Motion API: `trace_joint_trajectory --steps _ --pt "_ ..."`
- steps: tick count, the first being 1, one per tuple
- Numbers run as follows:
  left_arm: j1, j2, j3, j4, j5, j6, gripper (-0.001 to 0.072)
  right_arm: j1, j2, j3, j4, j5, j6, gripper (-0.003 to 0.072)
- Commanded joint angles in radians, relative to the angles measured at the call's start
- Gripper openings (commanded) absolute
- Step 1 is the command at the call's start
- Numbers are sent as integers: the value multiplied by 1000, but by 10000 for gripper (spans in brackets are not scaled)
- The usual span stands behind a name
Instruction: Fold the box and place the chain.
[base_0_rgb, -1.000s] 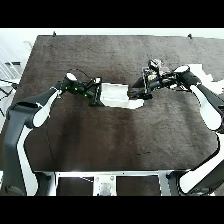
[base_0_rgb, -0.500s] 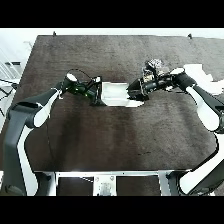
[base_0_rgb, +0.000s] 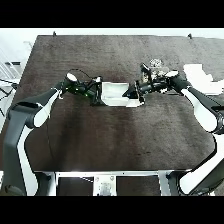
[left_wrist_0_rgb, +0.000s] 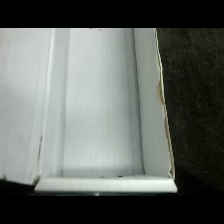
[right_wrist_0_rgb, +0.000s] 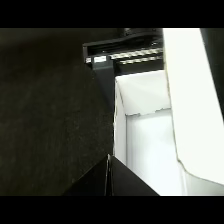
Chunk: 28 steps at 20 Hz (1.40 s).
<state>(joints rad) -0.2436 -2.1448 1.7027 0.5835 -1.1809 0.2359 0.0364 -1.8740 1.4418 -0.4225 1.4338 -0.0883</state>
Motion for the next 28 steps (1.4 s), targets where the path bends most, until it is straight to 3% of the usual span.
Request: trace_joint_trajectory --steps 1,3,9,12,28 --pt "1 0 0 35 10 0 457 2 -1 -2 22 -28 0 22" --pt "1 0 0 35 11 0 457 1 -1 -1 23 -50 -1 21" --pt "1 0 0 35 15 1 457 1 -1 -1 64 -301 58 20" --pt "1 0 0 35 14 1 457 2 -13 -1 63 -369 90 20" --pt "1 1 0 34 18 1 457 1 -61 18 -27 -395 159 20"
